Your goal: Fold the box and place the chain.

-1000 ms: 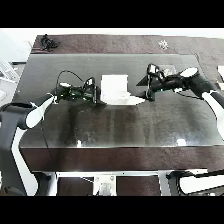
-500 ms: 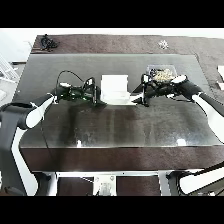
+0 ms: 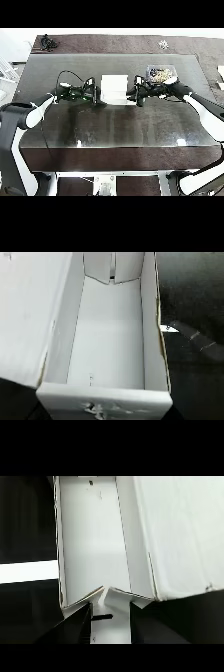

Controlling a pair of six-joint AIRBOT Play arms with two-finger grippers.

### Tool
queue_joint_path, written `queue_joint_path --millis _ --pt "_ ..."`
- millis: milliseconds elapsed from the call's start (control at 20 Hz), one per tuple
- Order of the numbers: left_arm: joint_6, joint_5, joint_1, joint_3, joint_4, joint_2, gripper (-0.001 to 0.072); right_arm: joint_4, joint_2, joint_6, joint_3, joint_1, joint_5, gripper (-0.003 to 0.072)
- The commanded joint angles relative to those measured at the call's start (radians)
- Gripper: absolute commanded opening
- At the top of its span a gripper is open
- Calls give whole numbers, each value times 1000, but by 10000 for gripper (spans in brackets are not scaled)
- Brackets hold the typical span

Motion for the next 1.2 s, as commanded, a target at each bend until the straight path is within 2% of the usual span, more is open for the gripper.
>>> queue_joint_path --millis 0,250,300,400,500,750,800,850,900,1000,1150 --pt "1 0 -1 0 0 1 627 48 -14 -23 3 46 -13 261" --pt "1 0 -1 0 0 1 627 70 -39 -23 3 66 -88 281" --pt "1 0 -1 0 0 1 627 78 -42 -23 3 66 -89 317" --pt "1 0 -1 0 0 1 627 77 -43 -23 3 66 -95 504" --pt "1 0 -1 0 0 1 626 70 -43 -24 3 65 -98 578" --pt "1 0 -1 0 0 1 627 27 -43 -24 3 67 -97 579" --pt "1 0 -1 0 0 1 627 15 -41 -4 3 65 -97 553" --pt "1 0 -1 0 0 1 626 -24 -37 35 3 59 -93 320" --pt "1 0 -1 0 0 1 627 -60 -29 84 3 51 -89 139" --pt "1 0 -1 0 0 1 627 -86 -9 164 3 27 -86 26" --pt "1 0 -1 0 0 1 627 -85 39 190 3 -2 -87 6"
